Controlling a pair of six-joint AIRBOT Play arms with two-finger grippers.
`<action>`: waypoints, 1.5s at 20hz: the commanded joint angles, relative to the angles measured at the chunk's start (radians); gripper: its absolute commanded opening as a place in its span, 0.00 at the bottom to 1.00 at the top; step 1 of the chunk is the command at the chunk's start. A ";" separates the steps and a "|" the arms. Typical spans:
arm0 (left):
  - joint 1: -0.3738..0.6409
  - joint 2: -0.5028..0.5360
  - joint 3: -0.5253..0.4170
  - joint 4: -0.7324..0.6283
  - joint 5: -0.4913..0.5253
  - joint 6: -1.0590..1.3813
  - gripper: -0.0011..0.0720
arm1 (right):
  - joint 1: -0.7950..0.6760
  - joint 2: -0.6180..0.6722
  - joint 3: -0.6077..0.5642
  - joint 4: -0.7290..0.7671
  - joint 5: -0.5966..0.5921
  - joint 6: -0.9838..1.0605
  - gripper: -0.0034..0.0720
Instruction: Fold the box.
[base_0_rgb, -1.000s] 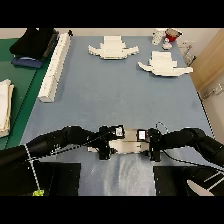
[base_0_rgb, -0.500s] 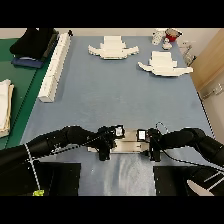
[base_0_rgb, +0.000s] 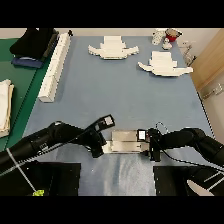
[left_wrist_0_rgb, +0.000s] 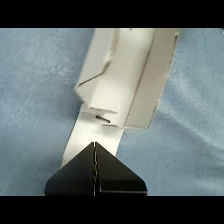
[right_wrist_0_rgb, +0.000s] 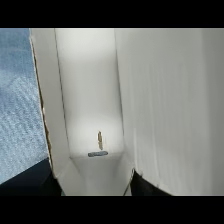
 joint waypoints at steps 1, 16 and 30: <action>0.167 0.114 0.000 0.134 -0.148 -0.278 0.03 | 0.001 0.001 0.000 0.000 0.000 0.000 0.69; 0.550 -0.092 -0.095 -0.232 -0.335 -0.342 0.03 | 0.001 0.001 0.000 0.000 0.000 0.000 0.69; 0.240 -0.096 -0.071 -0.344 -0.115 -0.337 0.03 | 0.001 0.001 0.000 0.000 0.000 0.000 0.69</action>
